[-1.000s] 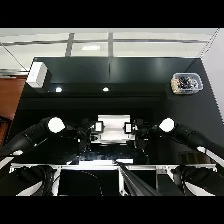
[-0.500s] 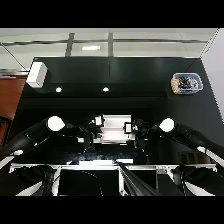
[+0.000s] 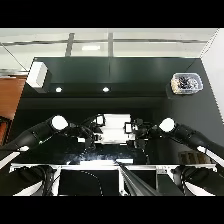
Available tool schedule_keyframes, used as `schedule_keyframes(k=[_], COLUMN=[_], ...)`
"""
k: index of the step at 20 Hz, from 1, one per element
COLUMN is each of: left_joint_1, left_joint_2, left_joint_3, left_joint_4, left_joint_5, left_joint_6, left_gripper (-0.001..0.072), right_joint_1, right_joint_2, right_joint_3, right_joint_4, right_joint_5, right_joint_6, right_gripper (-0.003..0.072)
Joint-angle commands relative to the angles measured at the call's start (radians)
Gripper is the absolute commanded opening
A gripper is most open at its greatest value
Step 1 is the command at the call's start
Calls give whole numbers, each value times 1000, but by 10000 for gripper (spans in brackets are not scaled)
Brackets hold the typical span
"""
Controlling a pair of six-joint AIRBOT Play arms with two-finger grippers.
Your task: Fold the box and place the chain.
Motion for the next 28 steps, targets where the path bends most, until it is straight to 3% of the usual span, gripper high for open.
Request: schedule_keyframes(k=[1, 4, 5, 6, 10, 12, 13, 14, 16, 17, 19, 20, 22, 25, 28], left_joint_1=[-1, 0, 0, 0, 0, 0, 0, 0, 0, 0, 0, 3, 15, 79, 214], left_joint_2=[-5, -5, -5, -5, -5, -5, -5, -5, -5, -5, 2, 12, 52, 157, 260], left_joint_3=[0, 0, 0, 0, 0, 0, 0, 0, 0, 0, 0, 0, 0, 0, 3], left_joint_4=[-45, -47, -47, -47, -47, -47, -47, -47, -47, -47, -39, -18, 77, 296, 449], left_joint_5=[-2, -2, -2, -2, -5, -7, -7, -7, -3, -6, -21, -34, -56, -88, -241], left_joint_6=[2, 13, 16, 21, 34, 34, 34, 34, 34, 34, 34, 27, -64, -428, -702], left_gripper=[315, 314, 333, 446, 473, 252, 269, 317, 583, 517, 110, 59, 25, 25, 26], right_joint_1=[1, 1, 1, 1, 1, 1, 1, 1, 1, 1, 1, 1, 1, 1, 1], right_joint_2=[0, 0, 0, 0, 0, 0, 0, 0, 0, 0, 0, 0, 0, 0, 0], right_joint_3=[0, 0, 0, 0, 0, 0, 0, 0, 0, 0, 0, 0, 0, 0, 0], right_joint_4=[0, 0, 0, 0, 0, 0, 0, 0, 0, 0, 0, 0, 0, 0, 0], right_joint_5=[0, -2, -3, -3, -3, -3, -3, -3, -3, -3, -3, -3, -3, -3, -3], right_joint_6=[0, 0, 0, 0, 0, 0, 0, 0, 0, 0, 0, 1, 1, 0, 0], right_gripper=[192, 193, 192, 193, 193, 193, 193, 193, 193, 193, 193, 193, 192, 193, 193])
